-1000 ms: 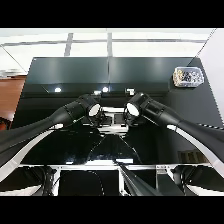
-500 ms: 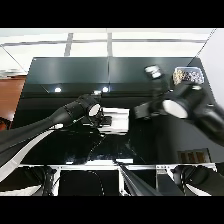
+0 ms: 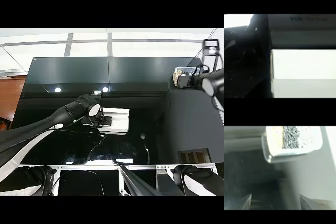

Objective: Fold the box and place the chain.

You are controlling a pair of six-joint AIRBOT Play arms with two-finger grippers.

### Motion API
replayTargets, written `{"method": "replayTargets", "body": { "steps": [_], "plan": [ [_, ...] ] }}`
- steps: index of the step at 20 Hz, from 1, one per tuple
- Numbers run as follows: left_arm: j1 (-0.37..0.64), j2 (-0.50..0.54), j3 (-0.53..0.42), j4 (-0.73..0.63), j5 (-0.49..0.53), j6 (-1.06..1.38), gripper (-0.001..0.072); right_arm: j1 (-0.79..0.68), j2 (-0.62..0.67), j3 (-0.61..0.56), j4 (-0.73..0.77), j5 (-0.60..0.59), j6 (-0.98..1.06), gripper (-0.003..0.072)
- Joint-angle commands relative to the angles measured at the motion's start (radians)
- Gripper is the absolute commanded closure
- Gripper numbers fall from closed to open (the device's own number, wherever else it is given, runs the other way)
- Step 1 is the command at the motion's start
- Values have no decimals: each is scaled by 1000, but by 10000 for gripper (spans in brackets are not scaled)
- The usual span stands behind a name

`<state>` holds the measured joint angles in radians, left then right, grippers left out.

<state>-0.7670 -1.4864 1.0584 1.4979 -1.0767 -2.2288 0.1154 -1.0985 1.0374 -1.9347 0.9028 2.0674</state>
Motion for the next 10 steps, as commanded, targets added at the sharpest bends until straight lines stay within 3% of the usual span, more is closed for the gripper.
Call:
{"method": "replayTargets", "body": {
  "steps": [1,7,8,10],
  "plan": [
    [1,0,0,0,0,0,680,-244,-176,106,329,-243,-34,18],
    [0,0,0,0,-8,0,680,-353,-655,644,575,188,-67,38],
    [0,0,0,-1,-8,0,680,-360,-714,704,617,229,-63,90],
    [1,0,0,0,-9,0,680,-371,-784,762,698,225,-34,98]
  ]
}}
